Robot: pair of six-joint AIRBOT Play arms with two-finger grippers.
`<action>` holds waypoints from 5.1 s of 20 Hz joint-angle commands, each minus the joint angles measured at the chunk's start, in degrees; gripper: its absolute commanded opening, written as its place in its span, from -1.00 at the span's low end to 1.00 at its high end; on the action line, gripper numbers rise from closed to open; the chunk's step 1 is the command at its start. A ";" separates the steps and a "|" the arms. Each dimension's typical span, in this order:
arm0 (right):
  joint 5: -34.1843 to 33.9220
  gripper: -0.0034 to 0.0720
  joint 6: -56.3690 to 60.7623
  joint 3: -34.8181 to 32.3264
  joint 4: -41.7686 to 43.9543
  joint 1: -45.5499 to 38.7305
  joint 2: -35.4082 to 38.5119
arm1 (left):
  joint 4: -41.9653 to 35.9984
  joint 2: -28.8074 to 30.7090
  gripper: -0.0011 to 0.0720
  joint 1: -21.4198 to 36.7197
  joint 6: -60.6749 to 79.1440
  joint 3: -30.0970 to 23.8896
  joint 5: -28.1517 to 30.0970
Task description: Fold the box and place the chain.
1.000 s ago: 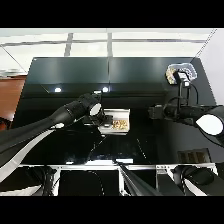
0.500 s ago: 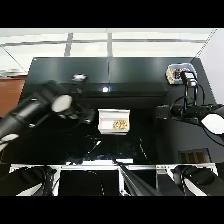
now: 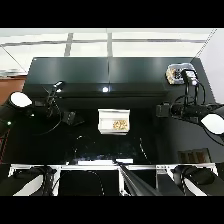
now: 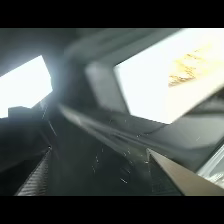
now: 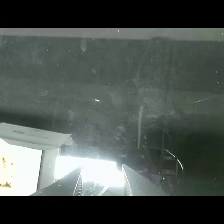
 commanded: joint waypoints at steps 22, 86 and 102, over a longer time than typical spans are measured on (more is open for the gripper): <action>-0.37 -0.14 0.04 0.00 0.15 0.02 -0.04 | -11.65 -15.39 0.99 -15.72 61.81 -0.92 14.01; -1.49 -0.27 -87.14 5.01 35.80 10.19 -25.49 | -10.86 -16.79 0.07 -19.50 61.77 0.79 15.69; -1.84 -0.05 -87.14 3.65 35.56 10.14 -25.59 | -10.86 -16.79 0.08 -19.50 61.77 0.79 15.69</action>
